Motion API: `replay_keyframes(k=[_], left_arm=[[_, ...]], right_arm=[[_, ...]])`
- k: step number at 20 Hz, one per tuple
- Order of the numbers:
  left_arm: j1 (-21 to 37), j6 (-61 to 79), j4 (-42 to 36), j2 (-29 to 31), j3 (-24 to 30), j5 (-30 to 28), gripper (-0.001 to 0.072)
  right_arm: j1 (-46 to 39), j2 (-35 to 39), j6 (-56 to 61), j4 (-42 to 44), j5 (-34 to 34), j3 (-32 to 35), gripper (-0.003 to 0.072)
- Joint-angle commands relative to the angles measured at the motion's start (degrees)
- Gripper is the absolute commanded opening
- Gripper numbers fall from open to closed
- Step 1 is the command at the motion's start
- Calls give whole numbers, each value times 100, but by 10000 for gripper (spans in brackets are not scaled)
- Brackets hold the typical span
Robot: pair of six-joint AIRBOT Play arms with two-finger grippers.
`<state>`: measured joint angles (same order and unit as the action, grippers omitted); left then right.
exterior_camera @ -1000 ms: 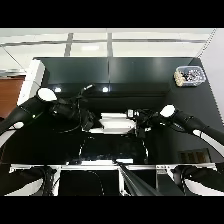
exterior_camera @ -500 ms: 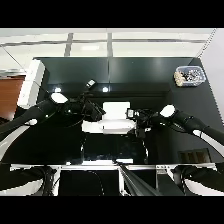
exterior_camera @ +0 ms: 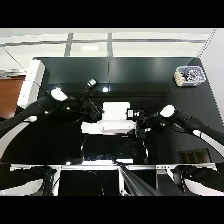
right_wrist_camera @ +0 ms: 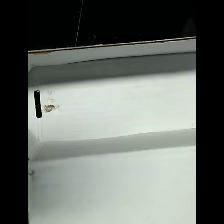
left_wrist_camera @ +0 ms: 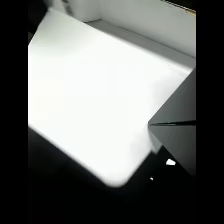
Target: Fold the box and place the chain.
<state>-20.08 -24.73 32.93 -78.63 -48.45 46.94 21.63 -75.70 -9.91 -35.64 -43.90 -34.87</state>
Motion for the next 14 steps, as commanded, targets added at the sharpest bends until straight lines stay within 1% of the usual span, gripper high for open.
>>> replay_keyframes(k=[1, 2, 4, 5, 6, 7, 8, 9, 11, 14], left_arm=[[247, 22, 201, 778, 48, 28, 23], [251, 398, 201, 1029, 258, 127, 23], [214, 1491, 208, 1331, 732, 496, 24], [216, 1821, 286, 1366, 909, 645, 25], [225, 2127, 540, 1355, 1032, 756, 32], [214, 2463, 769, 1335, 1117, 704, 181], [214, 2903, 957, 1296, 1174, 551, 549], [214, 3147, 1080, 1276, 1198, 378, 709], [212, 3268, 1333, 1226, 1185, 168, 709], [59, 3689, 1355, 1204, 1182, 151, 701]], right_arm=[[2, -2, 4, 2, 7, -4, 130], [2, -2, 4, 2, 7, -4, 130], [2, -2, 4, 2, 9, -4, 130], [2, -2, 4, 2, 7, -4, 130], [2, -2, 4, 2, 7, -4, 130], [2, -2, 4, 2, 7, -4, 130], [2, -2, 4, 2, 7, -4, 130], [2, -2, 4, 2, 7, -4, 130], [2, -2, 4, 2, 7, -4, 129], [2, -2, 4, 2, 7, -4, 130]])
